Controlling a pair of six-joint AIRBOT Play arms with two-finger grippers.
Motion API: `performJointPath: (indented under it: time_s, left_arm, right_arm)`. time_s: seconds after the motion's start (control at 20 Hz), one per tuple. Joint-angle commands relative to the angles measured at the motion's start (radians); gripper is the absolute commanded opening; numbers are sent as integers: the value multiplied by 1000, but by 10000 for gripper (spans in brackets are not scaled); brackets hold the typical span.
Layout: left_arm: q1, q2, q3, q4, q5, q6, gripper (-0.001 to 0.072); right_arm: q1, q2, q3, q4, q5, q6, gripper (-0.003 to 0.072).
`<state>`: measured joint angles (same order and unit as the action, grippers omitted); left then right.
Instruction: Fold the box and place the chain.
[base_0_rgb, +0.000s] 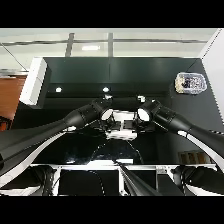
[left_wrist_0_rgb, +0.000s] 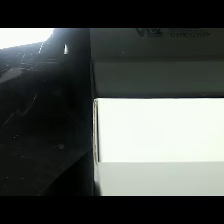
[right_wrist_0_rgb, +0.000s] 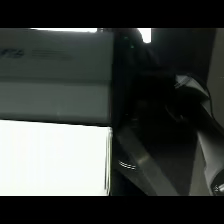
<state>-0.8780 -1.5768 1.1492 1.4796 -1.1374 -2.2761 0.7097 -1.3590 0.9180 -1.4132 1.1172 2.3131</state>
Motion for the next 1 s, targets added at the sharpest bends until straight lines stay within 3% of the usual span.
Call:
performJointPath:
  time_s: [0.0, 0.15, 0.2, 0.25, 0.3, 0.35, 0.55, 0.6, 0.65, 0.7, 0.95]
  left_arm:
    - [1, 0, 0, 0, -1, 2, 28]
    - [1, 0, 0, 0, -2, 1, 28]
    - [1, 0, 0, 0, -2, 2, 28]
    - [1, 0, 0, 0, -2, 2, 28]
    - [1, 0, 0, 0, -2, 2, 28]
    - [1, 0, 0, 0, -1, 1, 28]
    - [1, 0, 0, 0, -2, 1, 28]
    - [1, 0, 0, 0, -2, 2, 28]
    - [1, 0, 0, 0, -2, 1, 28]
    - [1, 0, 0, 0, -2, 1, 28]
    - [1, 0, 0, 0, -2, 1, 28]
  right_arm:
    - [1, -8, 0, 10, -7, -4, 13]
    - [1, -8, 0, 11, -6, -2, 32]
    - [1, -8, 0, 13, -5, -3, 158]
    - [1, -8, 0, 18, -3, -3, 186]
    - [1, -8, 0, 23, -3, -4, 180]
    - [1, -8, 0, 24, -3, -6, 15]
    - [1, -6, 0, 25, -14, -16, 15]
    - [1, -3, 1, 24, -14, -16, 66]
    - [1, 6, 1, 24, -14, -18, 261]
    - [1, 21, 1, 24, -13, -31, 319]
    - [0, 232, 1, -2, 100, -120, 318]
